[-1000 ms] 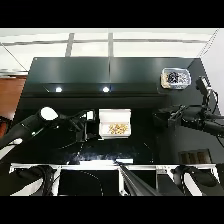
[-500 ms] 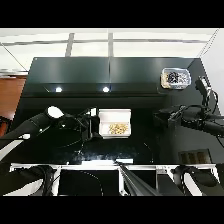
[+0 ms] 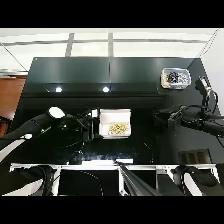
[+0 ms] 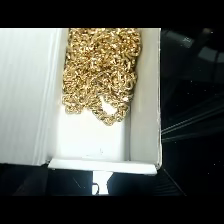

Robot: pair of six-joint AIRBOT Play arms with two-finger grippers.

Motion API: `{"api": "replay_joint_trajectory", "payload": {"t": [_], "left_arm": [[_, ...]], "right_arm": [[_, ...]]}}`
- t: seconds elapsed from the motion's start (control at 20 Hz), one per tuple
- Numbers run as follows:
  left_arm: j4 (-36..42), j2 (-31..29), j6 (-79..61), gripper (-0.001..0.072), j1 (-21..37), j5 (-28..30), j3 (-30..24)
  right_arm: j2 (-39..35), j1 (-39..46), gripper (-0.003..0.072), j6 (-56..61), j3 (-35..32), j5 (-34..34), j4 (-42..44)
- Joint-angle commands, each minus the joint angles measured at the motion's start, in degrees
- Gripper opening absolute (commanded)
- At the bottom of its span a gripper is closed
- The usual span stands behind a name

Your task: Fold the box and place the chain.

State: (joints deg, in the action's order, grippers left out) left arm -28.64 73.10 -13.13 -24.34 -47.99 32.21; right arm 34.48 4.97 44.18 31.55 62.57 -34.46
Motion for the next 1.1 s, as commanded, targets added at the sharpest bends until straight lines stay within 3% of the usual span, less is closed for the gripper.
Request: {"api": "replay_joint_trajectory", "payload": {"t": [0.0,0.05,0.1,0.15,0.25,0.3,0.45,0.75,0.85,1.05], "left_arm": [[-0.94,0.02,-0.55,0.0686,-0.85,-0.04,0.07],[-1.20,0.02,-0.52,0.0685,-0.85,-0.04,0.07],[-1.70,0.02,-0.52,0.0678,-0.85,-0.02,0.07],[-2.45,0.02,-0.52,0.0650,-0.85,0.00,0.07],[-2.62,0.02,-0.35,0.0461,-0.85,0.74,0.07],[-2.62,0.02,-0.35,0.0439,-0.85,0.92,0.07],[-2.62,0.02,-0.35,0.0439,-0.85,0.92,0.07],[-2.64,0.02,-0.35,0.0439,-0.87,0.94,0.07],[-2.62,0.02,-0.35,0.0439,-0.87,0.94,0.07],[-2.67,0.02,-0.35,0.0439,-0.90,0.94,0.07]], "right_arm": [[0.00,0.00,0.0473,0.07,-0.02,0.24,-0.11],[0.02,-0.07,0.0474,0.76,-0.02,0.22,-0.11],[0.13,-0.55,0.0565,1.97,-0.02,-0.09,-0.24],[0.26,-1.62,0.0606,2.84,-0.02,-0.96,-0.31],[1.07,-5.81,0.0607,3.52,-0.02,-4.44,0.07],[2.08,-8.55,0.0606,5.07,-0.02,-7.39,0.09],[10.25,-16.72,0.0605,9.16,1.73,-17.07,0.07],[35.69,-22.14,0.0605,5.44,17.14,-20.65,-0.09],[39.89,-22.14,0.0603,-0.39,20.17,-15.13,0.00],[40.35,-22.18,0.0603,-23.65,20.87,4.04,-0.94]]}}
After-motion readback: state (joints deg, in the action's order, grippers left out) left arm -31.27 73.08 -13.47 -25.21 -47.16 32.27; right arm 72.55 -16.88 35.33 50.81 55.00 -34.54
